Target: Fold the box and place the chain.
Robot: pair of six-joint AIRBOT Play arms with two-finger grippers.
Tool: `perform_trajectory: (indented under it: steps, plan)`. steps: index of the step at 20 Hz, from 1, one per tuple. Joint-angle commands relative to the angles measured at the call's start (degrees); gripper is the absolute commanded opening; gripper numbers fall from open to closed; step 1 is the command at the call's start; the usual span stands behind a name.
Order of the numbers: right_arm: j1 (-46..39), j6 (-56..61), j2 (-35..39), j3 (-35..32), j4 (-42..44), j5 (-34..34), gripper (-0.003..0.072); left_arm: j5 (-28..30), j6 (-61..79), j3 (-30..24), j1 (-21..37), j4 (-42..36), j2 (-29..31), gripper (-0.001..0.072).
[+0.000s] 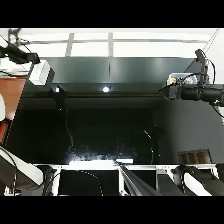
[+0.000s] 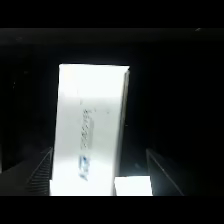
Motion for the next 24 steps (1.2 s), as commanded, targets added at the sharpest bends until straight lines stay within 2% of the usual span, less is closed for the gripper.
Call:
perform_trajectory:
  steps: [1,2,3,5,7,9,12,14,16,17,18,20,24]
  plan:
    - [1.3,-2.6,1.6,2.0,0.3,1.9,0.001,-13.2,-10.1,0.0,-0.4,0.3,8.5,0.0456]
    - [1.3,-2.6,2.7,3.1,0.0,2.9,0.001,-18.1,-10.4,0.0,-0.4,0.3,10.5,0.016]
    - [1.3,-2.4,4.3,4.2,-0.5,3.9,0.001,-23.1,-10.3,-0.2,-0.4,0.1,12.5,0.0028]
    - [1.2,-0.6,8.3,4.5,-2.1,4.9,0.0009,-27.9,-10.1,-3.6,-1.3,-2.3,17.5,0.0027]
    - [1.3,3.1,11.8,4.5,-7.3,5.9,0.0009,-24.7,-9.1,-10.9,-4.0,-6.2,24.7,0.0027]
    - [1.4,3.3,16.1,2.7,-14.6,2.3,0.0006,-14.1,-4.5,-23.1,-8.6,-10.8,35.3,0.0027]
    - [1.4,1.7,24.1,-4.9,-19.4,-8.6,0.0006,7.6,2.3,-49.6,-17.9,-15.1,54.3,0.0027]
    - [2.0,1.2,27.2,-11.2,-19.4,-11.6,0.0008,20.1,2.7,-68.0,-23.9,-15.1,65.7,0.0028]
    - [2.0,1.4,27.2,-16.1,-19.5,-12.0,0.0009,28.3,1.2,-83.0,-26.9,-15.6,75.9,0.0029]
    - [2.0,1.4,27.2,-17.7,-19.8,-12.3,0.001,30.3,0.5,-88.3,-27.3,-15.6,80.1,0.0029]
    - [2.0,1.4,27.2,-18.5,-20.0,-12.2,0.001,31.1,0.4,-92.4,-27.3,-15.6,84.2,0.003]
    - [2.0,1.4,27.2,-18.6,-20.0,-11.6,0.0012,30.6,0.4,-96.4,-27.3,-15.5,90.2,0.003]
    - [2.0,1.4,27.2,-18.6,-20.0,-11.6,0.0012,30.6,0.4,-97.1,-27.3,-15.6,96.2,0.003]
